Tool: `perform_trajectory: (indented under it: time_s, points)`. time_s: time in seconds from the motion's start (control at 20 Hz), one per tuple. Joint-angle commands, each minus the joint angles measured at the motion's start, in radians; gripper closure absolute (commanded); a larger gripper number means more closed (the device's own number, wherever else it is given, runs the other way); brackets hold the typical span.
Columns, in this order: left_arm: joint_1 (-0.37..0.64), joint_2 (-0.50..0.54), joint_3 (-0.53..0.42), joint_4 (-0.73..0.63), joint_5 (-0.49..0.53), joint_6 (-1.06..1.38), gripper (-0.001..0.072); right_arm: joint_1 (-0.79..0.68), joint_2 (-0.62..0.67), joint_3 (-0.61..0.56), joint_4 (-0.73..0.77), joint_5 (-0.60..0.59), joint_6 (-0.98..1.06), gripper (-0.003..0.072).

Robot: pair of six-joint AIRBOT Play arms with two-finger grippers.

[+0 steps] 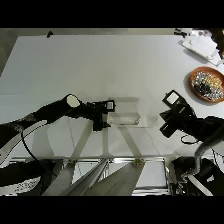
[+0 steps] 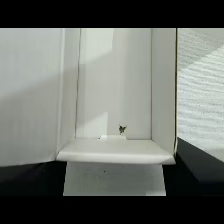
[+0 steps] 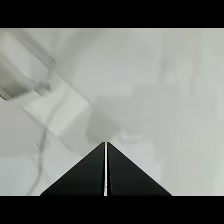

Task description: Fold the box and place the chain.

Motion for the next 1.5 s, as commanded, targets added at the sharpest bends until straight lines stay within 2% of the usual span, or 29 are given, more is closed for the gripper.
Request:
perform_trajectory:
  time_s: [0.0, 0.25, 0.4, 0.5, 0.7, 0.9, 1.0, 1.2, 1.45]
  points:
    - [0.0, 0.0, 0.0, 0.0, 0.0, 0.0, 0.0256, -0.087, -0.043, -0.003, -0.087, 0.183, 0.331, 0.068]
    - [0.0, 0.0, 0.0, 0.0, 0.0, 0.0, 0.0256, -0.352, -0.272, -0.004, 0.132, 0.135, 0.126, 0.068]
    - [0.0, 0.0, 0.0, 0.0, 0.0, 0.0, 0.0256, -0.481, -0.424, -0.004, 0.438, 0.055, -0.13, 0.068]
    - [0.0, 0.0, 0.0, 0.0, 0.0, 0.0, 0.0256, -0.506, -0.522, -0.004, 0.558, 0.032, -0.239, 0.0679]
    - [0.0, 0.0, 0.0, 0.0, 0.0, 0.0, 0.0256, -0.508, -0.681, -0.004, 0.622, 0.032, -0.348, 0.0679]
    - [0.0, 0.0, 0.0, -0.002, 0.0, 0.0, 0.0256, -0.508, -0.701, -0.004, 0.728, 0.021, -0.484, 0.0679]
    - [0.0, 0.0, 0.0, -0.011, -0.005, 0.0, 0.0256, -0.508, -0.7, -0.004, 0.763, 0.055, -0.538, 0.0678]
    - [0.0, 0.0, 0.0, -0.011, -0.007, 0.0, 0.0256, -0.508, -0.7, -0.004, 0.777, 0.087, -0.552, 0.0678]
    - [0.0, 0.0, 0.0, -0.011, -0.007, 0.0, 0.0256, -0.499, -0.704, -0.005, 0.788, 0.07, -0.576, 0.0677]
